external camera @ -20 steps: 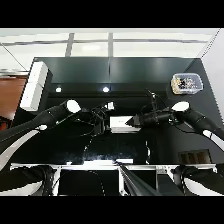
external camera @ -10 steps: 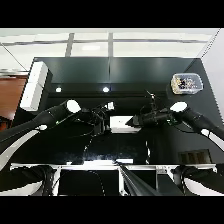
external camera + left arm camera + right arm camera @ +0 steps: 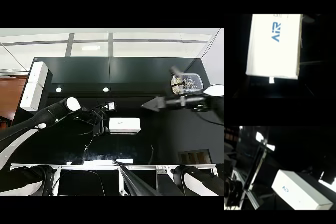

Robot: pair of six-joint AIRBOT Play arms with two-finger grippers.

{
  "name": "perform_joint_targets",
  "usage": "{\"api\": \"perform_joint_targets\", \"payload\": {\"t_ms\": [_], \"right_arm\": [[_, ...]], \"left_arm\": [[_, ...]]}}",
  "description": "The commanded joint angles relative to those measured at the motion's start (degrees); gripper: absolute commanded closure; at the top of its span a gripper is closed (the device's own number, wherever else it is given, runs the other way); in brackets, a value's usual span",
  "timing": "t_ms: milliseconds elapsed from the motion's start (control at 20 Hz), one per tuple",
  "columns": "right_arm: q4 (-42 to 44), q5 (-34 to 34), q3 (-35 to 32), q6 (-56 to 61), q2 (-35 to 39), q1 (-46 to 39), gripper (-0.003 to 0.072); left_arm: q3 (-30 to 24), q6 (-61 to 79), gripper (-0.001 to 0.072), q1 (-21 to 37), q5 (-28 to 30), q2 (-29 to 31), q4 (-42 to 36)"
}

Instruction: Fold the box and place the chain.

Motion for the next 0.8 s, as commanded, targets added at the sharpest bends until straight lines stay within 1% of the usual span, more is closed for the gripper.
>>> {"api": "perform_joint_targets", "payload": {"t_ms": [0, 50, 100, 200, 300, 400, 500, 550, 650, 750], "right_arm": [[-0.4, 6.7, 1.6, 0.0, 2.4, -10.6, 0.0674], [-0.9, 7.8, 1.6, 0.0, 2.4, -12.7, 0.0674], [-2.0, 8.3, 1.6, 0.0, 2.4, -14.2, 0.0674], [-3.8, 7.7, 1.6, 0.0, 2.4, -15.5, 0.0674], [-4.7, 6.6, 1.5, 0.0, 2.4, -15.4, 0.0674], [-5.0, 6.0, 1.4, 0.0, 2.4, -15.5, 0.0674], [-4.9, 5.0, 1.3, 0.0, 2.4, -15.5, 0.0674], [-5.0, 4.5, 1.3, 0.0, 2.4, -15.5, 0.0673], [-5.0, 4.5, 1.3, 0.0, 2.4, -15.5, 0.0674], [-5.0, 4.7, 1.3, 0.0, 2.4, -15.5, 0.0674]], "left_arm": [[2.7, -6.0, 0.0001, 0.0, -7.6, 1.0, 11.0], [3.2, -6.9, 0.0, 0.2, -9.5, 1.8, 12.8], [3.4, -7.2, 0.0, 0.4, -10.1, 3.2, 13.1], [3.5, -7.2, 0.0, 0.4, -9.7, 6.6, 14.0], [3.7, -7.3, -0.0001, 0.3, -7.3, 9.7, 13.8], [3.7, -7.2, -0.0001, -1.1, -1.7, 11.9, 10.6], [3.8, -7.2, 0.0008, -3.6, 5.4, 10.7, 8.1], [4.8, -7.7, 0.0008, -4.8, 6.2, 9.0, 7.7], [8.3, -10.2, 0.0008, -7.2, 6.1, 4.7, 5.2], [11.8, -10.2, 0.0008, -8.9, 6.0, 0.8, 4.7]]}}
